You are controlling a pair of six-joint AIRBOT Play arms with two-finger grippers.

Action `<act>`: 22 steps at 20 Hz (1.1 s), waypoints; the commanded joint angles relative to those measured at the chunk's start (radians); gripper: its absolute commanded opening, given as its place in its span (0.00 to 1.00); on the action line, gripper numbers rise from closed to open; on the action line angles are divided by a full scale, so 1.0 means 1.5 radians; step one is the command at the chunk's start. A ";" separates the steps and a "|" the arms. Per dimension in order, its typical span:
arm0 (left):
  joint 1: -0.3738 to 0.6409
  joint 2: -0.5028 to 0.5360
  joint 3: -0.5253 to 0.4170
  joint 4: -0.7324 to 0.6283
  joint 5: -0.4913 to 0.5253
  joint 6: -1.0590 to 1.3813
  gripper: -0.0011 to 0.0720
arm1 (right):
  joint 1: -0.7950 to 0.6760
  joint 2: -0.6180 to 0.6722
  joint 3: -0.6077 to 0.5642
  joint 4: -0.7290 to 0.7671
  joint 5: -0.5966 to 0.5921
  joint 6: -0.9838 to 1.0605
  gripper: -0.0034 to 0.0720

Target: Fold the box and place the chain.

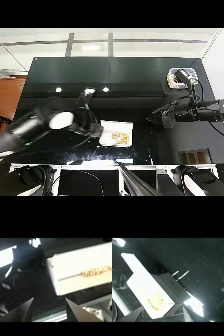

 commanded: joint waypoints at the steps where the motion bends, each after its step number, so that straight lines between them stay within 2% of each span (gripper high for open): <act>1: 0.129 0.108 -0.091 -0.110 -0.011 0.242 0.65 | -0.001 0.000 0.001 0.000 -0.024 0.000 0.78; 3: 0.264 0.138 -0.176 -0.300 0.002 0.482 0.67 | -0.001 0.000 0.001 -0.001 -0.046 0.000 0.78; 5: 0.357 0.141 -0.250 -0.417 0.027 0.711 0.99 | -0.001 0.000 0.001 -0.001 -0.058 0.000 0.78; 7: 0.384 0.138 -0.309 -0.446 0.114 0.904 0.99 | -0.001 0.000 0.001 -0.001 -0.057 0.001 0.78; 10: 0.366 0.124 -0.362 -0.474 0.214 1.249 0.98 | 0.000 0.000 0.001 -0.001 -0.057 0.001 0.78; 13: 0.312 0.073 -0.371 -0.569 0.283 1.446 0.98 | 0.000 0.000 0.001 -0.003 -0.056 0.000 0.78; 15: 0.270 0.020 -0.369 -0.628 0.308 1.512 0.98 | 0.000 0.000 0.001 -0.005 -0.060 0.000 0.78; 17: 0.240 -0.027 -0.361 -0.611 0.307 1.518 0.98 | 0.000 0.000 0.001 -0.005 -0.066 0.000 0.78; 19: 0.232 -0.044 -0.356 -0.601 0.308 1.510 0.98 | 0.000 0.000 0.001 -0.005 -0.068 0.000 0.78; 20: 0.232 -0.048 -0.355 -0.607 0.308 1.510 0.98 | 0.001 0.000 0.001 -0.005 -0.068 0.001 0.80; 21: 0.231 -0.055 -0.352 -0.608 0.307 1.510 0.98 | 0.002 0.000 0.001 -0.005 -0.069 0.001 0.98; 22: 0.231 -0.063 -0.350 -0.613 0.306 1.510 0.98 | 0.004 0.000 0.001 -0.005 -0.073 0.001 0.98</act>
